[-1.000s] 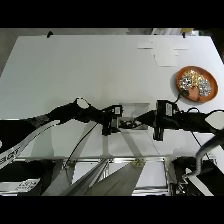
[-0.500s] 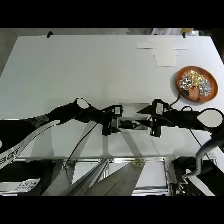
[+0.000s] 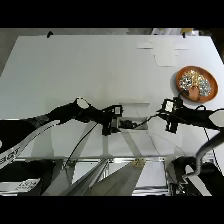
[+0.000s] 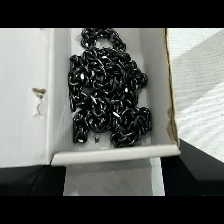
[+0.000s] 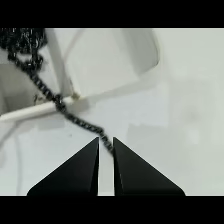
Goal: Fold the box and place the chain.
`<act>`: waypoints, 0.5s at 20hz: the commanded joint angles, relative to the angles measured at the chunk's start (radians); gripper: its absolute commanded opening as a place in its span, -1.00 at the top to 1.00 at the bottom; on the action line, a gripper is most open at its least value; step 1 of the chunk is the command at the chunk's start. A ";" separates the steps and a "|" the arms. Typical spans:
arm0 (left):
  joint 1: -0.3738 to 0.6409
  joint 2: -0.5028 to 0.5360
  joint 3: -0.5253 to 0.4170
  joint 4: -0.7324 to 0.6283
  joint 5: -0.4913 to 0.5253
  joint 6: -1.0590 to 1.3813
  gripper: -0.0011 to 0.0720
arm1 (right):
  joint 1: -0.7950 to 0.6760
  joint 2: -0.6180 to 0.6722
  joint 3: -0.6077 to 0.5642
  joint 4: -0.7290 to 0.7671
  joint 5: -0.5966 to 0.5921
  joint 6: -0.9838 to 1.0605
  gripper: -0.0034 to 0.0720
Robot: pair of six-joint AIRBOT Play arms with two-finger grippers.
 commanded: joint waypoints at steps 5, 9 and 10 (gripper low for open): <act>0.001 0.000 0.000 0.000 0.000 0.000 0.40 | -0.020 -0.051 -0.098 -0.005 -0.070 -0.035 0.10; 0.001 0.000 0.000 0.000 0.000 0.000 0.40 | 0.023 -0.084 -0.127 0.118 -0.089 -0.218 0.12; 0.001 0.000 0.000 0.000 0.000 0.000 0.40 | 0.050 -0.099 -0.127 0.125 -0.099 -0.236 0.14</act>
